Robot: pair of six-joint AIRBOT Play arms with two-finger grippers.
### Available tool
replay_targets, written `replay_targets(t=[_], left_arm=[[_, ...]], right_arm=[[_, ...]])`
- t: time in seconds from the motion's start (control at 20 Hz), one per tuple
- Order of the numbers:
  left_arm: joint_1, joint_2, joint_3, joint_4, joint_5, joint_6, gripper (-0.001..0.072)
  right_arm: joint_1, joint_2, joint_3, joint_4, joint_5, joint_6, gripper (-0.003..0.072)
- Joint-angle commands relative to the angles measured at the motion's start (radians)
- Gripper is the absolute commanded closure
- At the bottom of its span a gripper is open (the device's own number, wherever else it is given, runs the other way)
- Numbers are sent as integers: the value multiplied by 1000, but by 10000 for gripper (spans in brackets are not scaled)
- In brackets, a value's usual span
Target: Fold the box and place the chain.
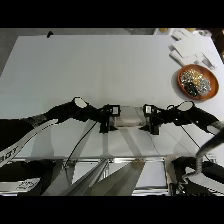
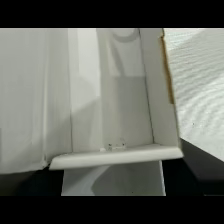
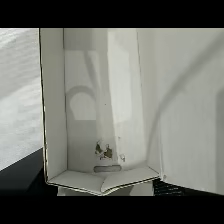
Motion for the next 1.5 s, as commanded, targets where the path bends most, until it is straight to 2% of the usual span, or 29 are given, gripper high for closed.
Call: replay_targets(t=[0.0,0.05,0.1,1.45], left_arm=[[-3,-2,0,6,3,13,435],[-5,-2,-1,8,2,13,597],[-5,-2,0,8,0,12,618],[-5,1,-1,7,-5,12,620]], right_arm=[[0,0,1,0,0,-1,289],[0,0,1,0,0,-1,289],[0,0,1,0,0,-1,289],[0,0,1,-1,2,0,291]])
